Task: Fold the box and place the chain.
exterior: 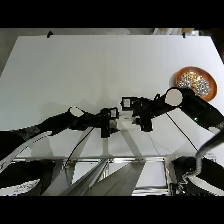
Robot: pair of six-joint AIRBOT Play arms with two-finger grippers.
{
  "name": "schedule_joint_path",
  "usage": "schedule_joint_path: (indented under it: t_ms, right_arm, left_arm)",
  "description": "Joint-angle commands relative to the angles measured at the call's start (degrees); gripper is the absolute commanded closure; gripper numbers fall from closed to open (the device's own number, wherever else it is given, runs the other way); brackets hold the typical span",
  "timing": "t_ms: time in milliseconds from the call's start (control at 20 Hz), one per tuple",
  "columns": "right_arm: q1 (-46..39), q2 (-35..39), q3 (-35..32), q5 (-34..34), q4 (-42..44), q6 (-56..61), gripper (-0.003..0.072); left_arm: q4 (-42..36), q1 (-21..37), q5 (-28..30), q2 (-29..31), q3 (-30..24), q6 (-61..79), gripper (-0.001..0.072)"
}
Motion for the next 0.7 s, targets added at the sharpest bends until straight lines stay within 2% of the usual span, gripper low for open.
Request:
schedule_joint_path:
  t_ms: [0, 50, 100, 400, 650]
  right_arm:
    - [0.17, 0.04, -0.02, -1.18, -1.14, 0.09, 0.0448]
    - [0.17, 0.04, -0.02, -1.14, -1.14, 0.09, 0.05]
    - [0.17, 0.04, -0.02, -1.14, -1.09, 0.11, 0.051]
    - [0.17, -0.42, -0.52, -1.55, -0.68, 0.09, 0.0519]
    - [0.17, -0.7, -2.03, -3.96, 3.06, 0.07, 0.0505]
  left_arm:
    - [0.07, -0.02, 0.0, 0.0, 0.02, 0.09, 0.034]
    - [0.04, -0.02, 0.02, 0.0, 0.02, 0.09, 0.034]
    - [0.07, -0.02, 0.0, 0.0, 0.02, 0.09, 0.034]
    - [0.07, -0.02, 0.0, 0.0, 0.02, 0.09, 0.034]
    - [0.07, -0.02, 0.02, 0.0, 0.02, 0.09, 0.034]
